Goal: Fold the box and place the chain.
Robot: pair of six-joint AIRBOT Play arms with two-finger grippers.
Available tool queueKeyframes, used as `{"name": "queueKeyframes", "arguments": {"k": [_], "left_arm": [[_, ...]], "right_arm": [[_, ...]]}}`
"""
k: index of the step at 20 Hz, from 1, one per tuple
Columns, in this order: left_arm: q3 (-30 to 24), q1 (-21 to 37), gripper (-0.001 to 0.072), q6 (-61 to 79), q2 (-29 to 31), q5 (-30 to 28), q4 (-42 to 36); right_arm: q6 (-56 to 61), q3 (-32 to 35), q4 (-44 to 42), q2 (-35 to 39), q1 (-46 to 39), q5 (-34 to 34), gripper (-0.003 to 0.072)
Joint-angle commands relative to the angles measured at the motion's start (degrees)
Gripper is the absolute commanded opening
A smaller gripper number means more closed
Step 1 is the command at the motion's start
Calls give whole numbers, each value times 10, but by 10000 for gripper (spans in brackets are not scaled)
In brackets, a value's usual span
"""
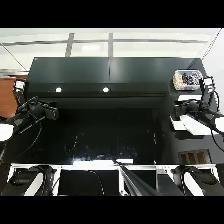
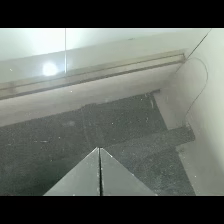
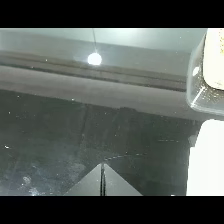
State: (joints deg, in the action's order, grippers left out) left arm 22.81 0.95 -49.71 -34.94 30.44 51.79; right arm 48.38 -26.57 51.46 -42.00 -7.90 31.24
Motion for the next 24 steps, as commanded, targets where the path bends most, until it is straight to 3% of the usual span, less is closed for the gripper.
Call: {"name": "queueKeyframes", "arguments": {"k": [1,11,15,18,20,21,22,23,24], "left_arm": [[0,0,28,0,0,0,0],[0,0,29,0,0,-1,0],[0,0,28,0,0,-34,0],[0,-1,29,0,-1,-54,-24],[1,-13,30,0,-16,-146,-106],[7,-25,62,0,-26,-196,-168],[24,-38,267,1,-40,-219,-201],[49,-52,528,7,-53,-215,-196],[80,-68,720,25,-65,-204,-178]], "right_arm": [[0,0,0,0,1,0,19],[0,0,0,0,1,0,18],[0,0,-19,0,1,0,19],[1,0,-129,-1,3,-58,19],[0,0,-301,-2,7,-131,19],[0,-3,-362,-5,14,-175,19],[-5,-11,-378,-9,18,-190,42],[-25,-24,-365,-12,20,-177,265],[-55,-44,-336,-14,19,-139,647]]}}
